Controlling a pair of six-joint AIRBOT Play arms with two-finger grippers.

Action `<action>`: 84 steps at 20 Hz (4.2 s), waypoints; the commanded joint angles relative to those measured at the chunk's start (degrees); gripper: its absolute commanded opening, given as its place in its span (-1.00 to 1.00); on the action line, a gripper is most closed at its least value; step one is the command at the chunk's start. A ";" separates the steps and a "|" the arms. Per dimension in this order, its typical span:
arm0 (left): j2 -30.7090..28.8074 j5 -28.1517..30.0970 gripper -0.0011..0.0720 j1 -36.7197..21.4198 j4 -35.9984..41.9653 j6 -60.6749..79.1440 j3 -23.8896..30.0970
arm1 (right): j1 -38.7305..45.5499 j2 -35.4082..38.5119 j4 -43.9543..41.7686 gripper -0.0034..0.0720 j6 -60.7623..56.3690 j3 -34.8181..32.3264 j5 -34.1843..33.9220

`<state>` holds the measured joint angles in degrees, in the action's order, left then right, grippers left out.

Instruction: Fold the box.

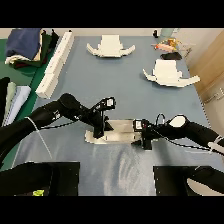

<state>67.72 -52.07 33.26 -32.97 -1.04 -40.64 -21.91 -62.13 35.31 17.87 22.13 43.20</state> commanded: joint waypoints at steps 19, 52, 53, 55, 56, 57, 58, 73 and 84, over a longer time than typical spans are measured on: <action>-0.04 0.00 -0.93 -0.02 0.00 0.02 0.02 | 0.02 -0.04 0.48 0.26 0.13 0.04 -0.17; -2.03 16.31 -0.93 6.84 13.25 -66.71 0.35 | 0.02 -0.04 0.48 0.26 0.13 0.04 -0.17; -1.31 17.29 -0.93 5.38 13.31 -68.02 0.35 | 0.02 -0.04 0.48 0.26 0.13 0.04 -0.17; -0.55 18.60 -0.93 3.10 13.46 -69.59 0.35 | 0.02 -0.04 0.48 0.26 0.13 0.04 -0.17; -0.22 18.93 -0.93 2.38 13.33 -70.23 0.37 | 0.02 -0.04 0.48 0.26 0.13 0.04 -0.17; 0.35 19.12 -0.93 2.03 13.20 -71.12 0.44 | 0.02 -0.04 0.48 0.26 0.13 0.04 -0.17; 1.42 19.10 -0.93 1.99 12.85 -71.97 0.46 | 0.02 -0.04 0.48 0.26 0.13 0.04 -0.17; 9.49 10.78 -0.93 0.94 10.67 -69.09 -3.67 | 0.02 -0.04 0.48 0.26 0.13 0.04 -0.17; -13.07 -16.57 -0.93 -10.58 -13.20 -51.65 -7.34 | 0.02 -0.04 0.48 0.26 0.13 0.04 -0.17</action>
<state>60.82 -63.02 23.03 -34.15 -57.56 -47.83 -21.87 -62.22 35.90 18.09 22.15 42.98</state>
